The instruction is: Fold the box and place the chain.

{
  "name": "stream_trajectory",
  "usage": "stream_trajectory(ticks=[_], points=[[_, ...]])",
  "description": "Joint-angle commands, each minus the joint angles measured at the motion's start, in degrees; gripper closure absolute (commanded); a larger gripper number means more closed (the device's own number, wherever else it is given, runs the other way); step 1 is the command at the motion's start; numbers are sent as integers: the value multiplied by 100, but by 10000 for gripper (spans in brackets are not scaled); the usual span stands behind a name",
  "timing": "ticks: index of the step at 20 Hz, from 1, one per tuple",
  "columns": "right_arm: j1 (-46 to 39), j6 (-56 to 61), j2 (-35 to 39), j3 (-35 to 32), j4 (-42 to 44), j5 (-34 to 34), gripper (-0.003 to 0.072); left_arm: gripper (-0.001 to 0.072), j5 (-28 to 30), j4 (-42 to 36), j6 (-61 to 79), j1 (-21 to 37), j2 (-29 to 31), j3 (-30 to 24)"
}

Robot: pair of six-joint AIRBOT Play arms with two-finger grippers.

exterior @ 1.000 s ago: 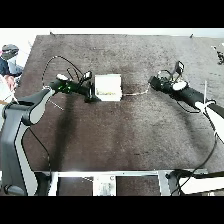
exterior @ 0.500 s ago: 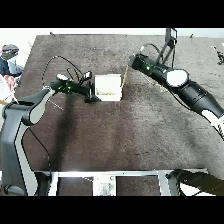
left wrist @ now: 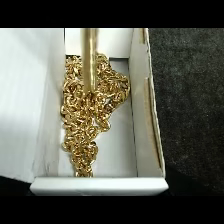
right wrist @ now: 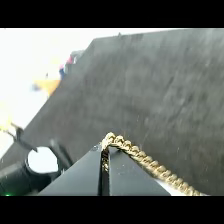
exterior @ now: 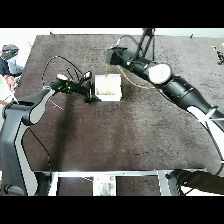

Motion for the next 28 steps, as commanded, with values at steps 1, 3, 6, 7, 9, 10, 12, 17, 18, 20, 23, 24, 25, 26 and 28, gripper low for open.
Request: stream_trajectory(ticks=[1,3,6,7,9,10,12,17,18,20,23,24,25,26,28], points=[[42,26,-389,31,-83,396,673,295,2,2,0,4,4,2],[17,63,-608,-9,-76,492,672,295,2,2,0,4,4,2],[-42,164,-800,-240,-79,503,499,295,0,2,0,4,4,2],[-120,170,-791,-358,-81,505,328,295,2,2,0,4,4,2],[-404,175,-706,-581,-160,588,398,295,0,2,0,4,4,2],[-612,179,-619,-723,-186,656,398,295,0,2,0,4,4,2],[-1143,219,-348,-1152,-190,695,398,295,2,2,0,4,4,2],[-2852,487,-157,-2131,-184,678,396,295,0,2,0,4,4,2],[-3119,568,-249,-2188,-184,680,396,295,2,2,0,4,4,2],[-3475,568,-503,-2192,-109,649,378,295,2,2,0,4,4,2],[-3578,566,-881,-2120,48,367,377,295,2,2,0,4,4,2],[-3578,564,-1012,-2044,122,352,377,295,2,2,0,4,4,2],[-3571,566,-1176,-1917,199,352,377,295,2,2,0,4,4,2],[-3556,562,-1349,-1751,295,374,377,295,2,2,0,4,4,2],[-3501,566,-1604,-1480,323,385,377,295,2,2,0,4,4,2]])
